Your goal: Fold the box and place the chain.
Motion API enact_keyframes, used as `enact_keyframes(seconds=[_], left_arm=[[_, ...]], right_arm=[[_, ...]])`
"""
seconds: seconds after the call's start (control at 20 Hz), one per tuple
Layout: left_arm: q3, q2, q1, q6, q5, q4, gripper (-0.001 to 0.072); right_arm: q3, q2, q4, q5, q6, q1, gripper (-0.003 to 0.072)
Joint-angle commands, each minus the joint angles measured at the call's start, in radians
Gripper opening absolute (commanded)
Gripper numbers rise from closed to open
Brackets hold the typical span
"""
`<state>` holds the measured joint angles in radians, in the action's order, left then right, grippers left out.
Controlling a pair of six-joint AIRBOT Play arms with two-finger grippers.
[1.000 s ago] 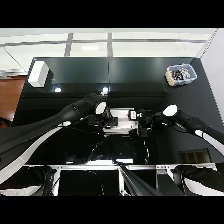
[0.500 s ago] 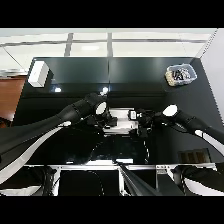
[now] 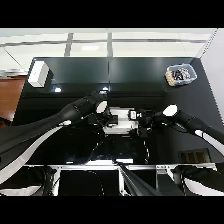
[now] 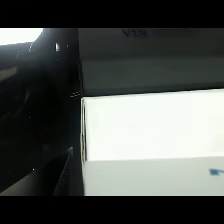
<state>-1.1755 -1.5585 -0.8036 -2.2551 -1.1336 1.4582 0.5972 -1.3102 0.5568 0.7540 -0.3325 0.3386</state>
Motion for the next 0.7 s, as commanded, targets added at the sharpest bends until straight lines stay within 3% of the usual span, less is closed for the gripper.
enact_keyframes(seconds=[0.0,0.05,0.1,0.15,0.2,0.65], left_arm=[[-0.007,-0.005,0.000,-0.004,-0.011,0.003,0.0395],[-0.007,-0.010,0.000,-0.004,-0.013,0.005,0.0394],[-0.007,-0.013,0.000,-0.005,-0.012,0.008,0.0304],[-0.007,-0.014,0.000,-0.004,-0.003,0.009,0.0091],[-0.007,-0.013,0.000,-0.004,0.005,0.011,0.0027],[-0.007,-0.013,0.000,0.000,-0.001,0.006,0.0028]], right_arm=[[0.000,0.000,0.000,0.001,0.002,0.000,0.0308],[0.000,0.000,0.000,0.001,0.002,0.000,0.0308],[0.000,0.000,0.000,0.001,0.002,0.000,0.0308],[0.000,0.000,0.000,0.001,0.002,0.000,0.0308],[0.000,0.000,0.000,0.001,0.002,0.000,0.0308],[0.000,0.000,0.000,0.001,0.002,0.000,0.0308]])
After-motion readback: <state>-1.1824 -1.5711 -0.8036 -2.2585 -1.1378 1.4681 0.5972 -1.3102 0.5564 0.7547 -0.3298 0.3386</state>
